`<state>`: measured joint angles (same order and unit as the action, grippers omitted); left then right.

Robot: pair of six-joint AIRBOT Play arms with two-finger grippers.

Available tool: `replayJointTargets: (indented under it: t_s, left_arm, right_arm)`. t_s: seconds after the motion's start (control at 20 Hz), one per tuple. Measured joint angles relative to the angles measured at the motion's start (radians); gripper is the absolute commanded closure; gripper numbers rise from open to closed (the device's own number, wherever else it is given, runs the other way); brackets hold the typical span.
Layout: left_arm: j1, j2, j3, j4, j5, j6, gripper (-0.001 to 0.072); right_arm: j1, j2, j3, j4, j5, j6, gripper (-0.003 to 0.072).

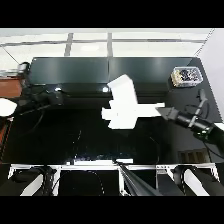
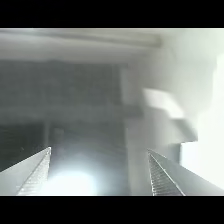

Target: Fold the box and place the chain.

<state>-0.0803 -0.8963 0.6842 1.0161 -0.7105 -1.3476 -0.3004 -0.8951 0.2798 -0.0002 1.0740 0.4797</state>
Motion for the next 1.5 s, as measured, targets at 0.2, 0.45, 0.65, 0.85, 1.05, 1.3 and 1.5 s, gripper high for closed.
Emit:
replayJointTargets:
  t_s: [0.2,0.45,0.65,0.85,1.05,1.3,1.5]
  left_arm:
    - [-0.051,-0.174,0.015,-0.214,-0.077,0.127,-0.0002]
    - [-0.053,-0.326,0.058,-0.406,-0.142,0.285,-0.0002]
    - [-0.055,-0.407,0.111,-0.448,-0.181,0.348,-0.0002]
    - [-0.06,-0.474,0.143,-0.452,-0.208,0.374,-0.0003]
    - [-0.061,-0.542,0.153,-0.534,-0.259,0.465,-0.0003]
    - [-0.069,-0.629,0.175,-0.664,-0.36,0.594,-0.0002]
    - [-0.1,-0.706,0.212,-0.657,-0.501,0.636,0.0005]
  right_arm:
    - [0.163,0.019,-0.04,0.063,-0.143,-0.035,0.0674]
    - [0.226,0.026,-0.03,0.015,-0.244,-0.043,0.0674]
    - [0.26,0.026,-0.023,-0.05,-0.272,-0.043,0.0674]
    - [0.308,0.026,-0.021,-0.102,-0.31,-0.044,0.0673]
    - [0.329,0.026,-0.021,-0.12,-0.352,-0.043,0.0673]
    - [0.335,0.026,-0.021,-0.129,-0.366,-0.04,0.0674]
    - [0.336,0.026,-0.021,-0.131,-0.369,-0.029,0.0674]
